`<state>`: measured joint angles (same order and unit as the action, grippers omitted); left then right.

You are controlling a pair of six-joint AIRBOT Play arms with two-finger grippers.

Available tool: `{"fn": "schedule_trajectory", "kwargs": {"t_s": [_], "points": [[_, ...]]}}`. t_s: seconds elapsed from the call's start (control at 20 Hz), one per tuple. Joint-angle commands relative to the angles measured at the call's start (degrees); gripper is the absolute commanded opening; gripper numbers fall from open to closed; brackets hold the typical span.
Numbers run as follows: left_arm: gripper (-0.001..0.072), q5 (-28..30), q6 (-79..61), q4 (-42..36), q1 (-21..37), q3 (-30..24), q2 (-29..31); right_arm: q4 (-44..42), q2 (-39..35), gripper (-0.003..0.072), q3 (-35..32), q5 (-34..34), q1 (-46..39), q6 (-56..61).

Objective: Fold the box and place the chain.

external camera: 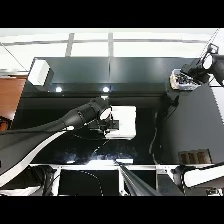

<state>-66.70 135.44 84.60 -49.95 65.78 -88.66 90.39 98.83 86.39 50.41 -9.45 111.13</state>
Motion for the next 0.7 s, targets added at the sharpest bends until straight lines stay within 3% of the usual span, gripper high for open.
{"fn": "schedule_trajectory", "kwargs": {"t_s": [0.0,0.05,0.1,0.55,0.6,0.65], "points": [[0.0023,0.39,-0.02,0.33,0.07,0.02,0.02,-4.22,5.46,0.0679,5.62,4.31,-0.81,-2.38],[0.0023,0.46,-0.02,0.39,0.07,0.02,0.02,-4.28,5.66,0.0549,5.62,3.65,-0.90,-2.34],[0.0023,0.44,-0.02,0.37,0.07,0.02,0.02,-4.20,5.92,0.0479,5.62,3.34,-1.03,-2.36],[0.0023,0.42,-0.02,0.24,0.07,0.02,0.02,-2.43,7.82,0.0480,5.62,1.86,-2.67,-2.36],[0.0023,0.42,-0.02,0.24,0.07,0.02,0.02,-3.06,7.87,0.0387,5.62,1.75,-2.67,-2.56],[0.0023,0.50,0.00,0.24,0.07,0.02,0.00,-4.31,7.87,0.0238,5.62,1.79,-2.69,-3.87]]}}
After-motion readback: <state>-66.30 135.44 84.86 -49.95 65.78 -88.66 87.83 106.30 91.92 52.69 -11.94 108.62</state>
